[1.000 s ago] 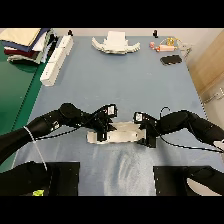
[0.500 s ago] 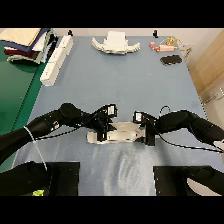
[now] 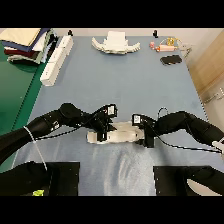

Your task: Fold the box.

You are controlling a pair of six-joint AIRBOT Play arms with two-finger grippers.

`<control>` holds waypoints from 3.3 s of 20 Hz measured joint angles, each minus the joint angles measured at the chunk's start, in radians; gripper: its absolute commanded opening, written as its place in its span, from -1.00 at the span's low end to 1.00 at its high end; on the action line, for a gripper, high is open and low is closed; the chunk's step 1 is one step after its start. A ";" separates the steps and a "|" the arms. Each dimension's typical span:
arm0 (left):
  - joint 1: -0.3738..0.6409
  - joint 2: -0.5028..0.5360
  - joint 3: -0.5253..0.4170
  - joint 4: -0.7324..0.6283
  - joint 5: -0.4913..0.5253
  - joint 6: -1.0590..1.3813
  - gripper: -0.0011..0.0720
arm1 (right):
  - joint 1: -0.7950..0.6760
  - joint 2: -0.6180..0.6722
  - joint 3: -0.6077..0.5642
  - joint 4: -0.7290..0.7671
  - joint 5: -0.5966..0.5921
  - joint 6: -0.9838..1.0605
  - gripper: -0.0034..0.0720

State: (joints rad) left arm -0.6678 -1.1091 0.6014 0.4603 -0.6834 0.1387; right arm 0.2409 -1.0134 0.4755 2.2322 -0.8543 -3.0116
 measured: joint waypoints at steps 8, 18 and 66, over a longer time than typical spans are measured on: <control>0.000 0.000 0.000 0.000 -0.003 0.002 -0.93 | 0.002 0.011 -0.009 0.003 -0.048 0.001 0.98; 0.000 0.000 0.000 0.000 0.001 0.000 -0.93 | 0.003 0.002 -0.009 0.005 -0.033 0.014 0.95; 0.005 0.010 0.001 -0.011 -0.002 -0.016 0.41 | 0.004 -0.015 -0.037 -0.019 0.016 0.011 0.43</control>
State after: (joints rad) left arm -0.6628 -1.0992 0.6025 0.4492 -0.6857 0.1226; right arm 0.2451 -1.0283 0.4389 2.2135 -0.8379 -3.0005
